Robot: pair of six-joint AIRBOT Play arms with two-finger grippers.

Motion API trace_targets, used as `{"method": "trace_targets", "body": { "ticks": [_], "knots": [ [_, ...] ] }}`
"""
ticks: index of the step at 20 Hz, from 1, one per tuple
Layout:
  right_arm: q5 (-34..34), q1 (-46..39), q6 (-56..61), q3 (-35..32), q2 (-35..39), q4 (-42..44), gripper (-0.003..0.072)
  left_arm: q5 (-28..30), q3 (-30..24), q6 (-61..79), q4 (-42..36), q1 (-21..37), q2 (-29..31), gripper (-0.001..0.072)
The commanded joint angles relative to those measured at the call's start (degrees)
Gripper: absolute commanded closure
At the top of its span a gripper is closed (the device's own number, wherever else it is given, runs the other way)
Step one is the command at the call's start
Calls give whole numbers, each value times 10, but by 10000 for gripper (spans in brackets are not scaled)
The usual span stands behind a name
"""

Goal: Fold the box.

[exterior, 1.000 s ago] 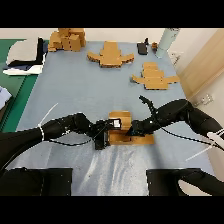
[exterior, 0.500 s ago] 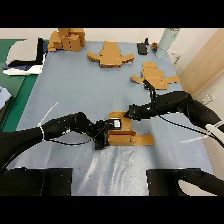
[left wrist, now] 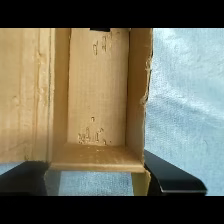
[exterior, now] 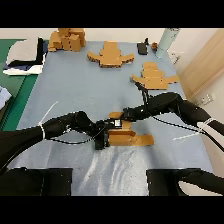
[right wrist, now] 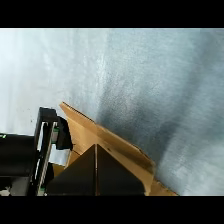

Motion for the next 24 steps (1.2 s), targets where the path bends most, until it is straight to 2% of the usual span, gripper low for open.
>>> {"method": "trace_targets", "body": {
  "ticks": [1,9,14,19,22,24],
  "knots": [
    [20,12,-5,1,-5,-20,679,2,0,-12,13,0,0,282],
    [45,62,-37,-27,-66,-69,680,2,0,-9,12,0,0,282],
    [91,75,-46,-27,-40,-96,680,1,0,-9,12,0,0,282],
    [76,75,-43,-27,69,-193,680,1,0,-9,12,0,0,282],
    [5,75,-21,-30,162,-274,680,1,0,-9,12,0,0,282],
    [-66,75,-22,-49,221,-291,680,1,0,-9,12,0,0,283]
  ]
}}
